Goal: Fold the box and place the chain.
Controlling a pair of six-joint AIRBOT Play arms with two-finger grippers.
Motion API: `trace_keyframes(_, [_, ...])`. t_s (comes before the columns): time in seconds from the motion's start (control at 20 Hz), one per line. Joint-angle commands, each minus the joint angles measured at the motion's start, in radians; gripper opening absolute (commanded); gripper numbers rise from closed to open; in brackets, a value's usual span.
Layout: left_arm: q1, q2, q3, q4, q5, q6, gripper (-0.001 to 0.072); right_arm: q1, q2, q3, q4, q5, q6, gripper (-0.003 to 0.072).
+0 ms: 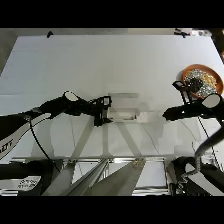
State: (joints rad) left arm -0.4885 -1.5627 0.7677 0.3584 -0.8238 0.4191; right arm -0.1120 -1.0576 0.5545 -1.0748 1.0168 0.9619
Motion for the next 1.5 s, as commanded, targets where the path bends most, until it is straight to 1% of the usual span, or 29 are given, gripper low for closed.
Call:
trace_keyframes(0.0, [0.001,0.001,0.001,0.0,0.0,0.0,0.0314,0.047,-0.06,0.0,0.074,-0.018,0.032,0.0019])
trace_keyframes(0.15, [0.001,0.001,0.001,0.0,0.0,0.0,0.0314,0.116,-0.124,0.0,0.149,-0.064,0.02,0.0019])
trace_keyframes(0.25, [0.001,0.001,0.001,0.0,0.0,0.0,0.0314,0.15,-0.164,0.0,0.19,-0.071,-0.012,0.0019])
trace_keyframes(0.4, [0.001,0.001,0.001,0.0,0.0,0.0,0.0314,0.165,-0.174,0.0,0.29,-0.09,-0.061,0.0019])
trace_keyframes(0.5, [0.001,0.001,0.001,0.0,0.0,0.0,0.0314,0.165,-0.174,0.0,0.346,-0.082,-0.084,0.002])
trace_keyframes(0.7, [0.001,0.001,0.001,0.0,0.0,0.0,0.0314,0.165,-0.172,0.0,0.422,-0.021,-0.127,0.0025])
trace_keyframes(0.75, [0.001,0.001,0.001,0.0,0.0,0.0,0.0314,0.165,-0.172,0.0,0.43,-0.014,-0.126,0.007])
trace_keyframes(0.8, [0.001,0.001,0.001,0.0,0.0,0.0,0.0314,0.165,-0.172,0.0,0.433,-0.009,-0.126,0.0073])
trace_keyframes(0.9, [0.001,0.001,0.001,0.0,0.0,0.0,0.0314,0.165,-0.171,0.001,0.433,-0.003,-0.125,0.0122])
trace_keyframes(0.95, [0.001,0.001,0.001,0.0,0.0,0.0,0.0314,0.165,-0.17,0.001,0.438,0.0,-0.125,0.0125])
trace_keyframes(1.05, [0.001,0.001,0.001,0.0,0.0,0.0,0.0314,0.165,-0.163,0.004,0.468,0.014,-0.124,0.0183])
trace_keyframes(1.15, [0.001,0.001,0.001,0.0,0.0,0.0,0.0314,0.165,-0.156,0.012,0.51,0.038,-0.124,0.0189])
trace_keyframes(1.3, [0.001,0.001,0.001,0.0,0.0,0.0,0.0314,0.166,-0.156,0.019,0.568,0.073,-0.121,0.0309])
trace_keyframes(1.35, [0.001,0.001,0.001,0.0,0.0,0.0,0.0314,0.173,-0.156,0.019,0.568,0.071,-0.121,0.0314])
trace_keyframes(1.45, [0.001,0.001,0.001,0.0,0.0,0.0,0.0314,0.198,-0.156,0.019,0.567,0.06,-0.121,0.0348])
